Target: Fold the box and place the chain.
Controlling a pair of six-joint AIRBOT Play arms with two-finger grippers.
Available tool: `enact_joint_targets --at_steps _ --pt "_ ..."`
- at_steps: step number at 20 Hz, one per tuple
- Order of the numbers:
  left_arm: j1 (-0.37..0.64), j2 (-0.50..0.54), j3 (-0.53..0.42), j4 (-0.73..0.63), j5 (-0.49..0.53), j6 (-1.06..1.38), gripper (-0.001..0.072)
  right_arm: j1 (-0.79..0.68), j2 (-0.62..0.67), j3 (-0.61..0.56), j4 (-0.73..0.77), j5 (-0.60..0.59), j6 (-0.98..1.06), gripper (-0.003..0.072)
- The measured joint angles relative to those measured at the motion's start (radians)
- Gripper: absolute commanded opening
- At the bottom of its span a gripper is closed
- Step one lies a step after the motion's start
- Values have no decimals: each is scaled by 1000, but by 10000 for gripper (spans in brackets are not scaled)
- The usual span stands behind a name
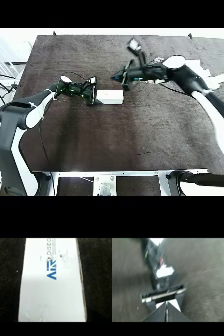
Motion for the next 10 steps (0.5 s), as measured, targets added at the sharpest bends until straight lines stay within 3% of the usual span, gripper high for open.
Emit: enact_joint_targets --at_steps 6,10 --pt "0 0 0 0 0 0 464 -40 397 -473 5 -434 63 8" --pt "0 0 0 0 0 0 464 -46 577 -745 8 -689 119 8"
